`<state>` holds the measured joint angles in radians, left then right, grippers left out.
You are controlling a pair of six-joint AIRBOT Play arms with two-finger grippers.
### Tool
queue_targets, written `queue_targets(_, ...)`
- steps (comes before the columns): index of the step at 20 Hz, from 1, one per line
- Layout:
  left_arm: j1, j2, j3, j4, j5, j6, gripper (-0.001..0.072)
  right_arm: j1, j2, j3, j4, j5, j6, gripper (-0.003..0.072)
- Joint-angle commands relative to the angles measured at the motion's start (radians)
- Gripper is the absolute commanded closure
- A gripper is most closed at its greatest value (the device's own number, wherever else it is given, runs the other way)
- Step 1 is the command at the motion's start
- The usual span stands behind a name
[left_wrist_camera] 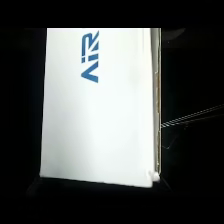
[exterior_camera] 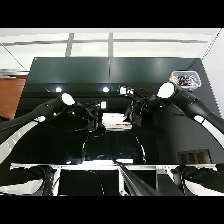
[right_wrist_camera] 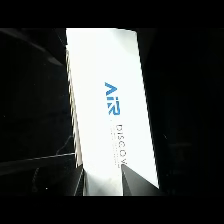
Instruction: Fold the box and place the chain.
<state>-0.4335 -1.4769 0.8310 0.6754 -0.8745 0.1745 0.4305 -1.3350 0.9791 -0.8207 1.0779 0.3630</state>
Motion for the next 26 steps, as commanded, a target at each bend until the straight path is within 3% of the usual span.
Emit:
queue_targets(1,-0.001,-0.001,0.000,0.000,0.000,0.000,0.0246,0.001,0.000,0.000,0.000,-0.002,0.000,0.0410)
queue_targets(26,-0.001,-0.001,0.000,0.000,0.000,0.000,0.0246,0.017,-0.002,0.000,-0.003,-0.013,0.014,0.0414)
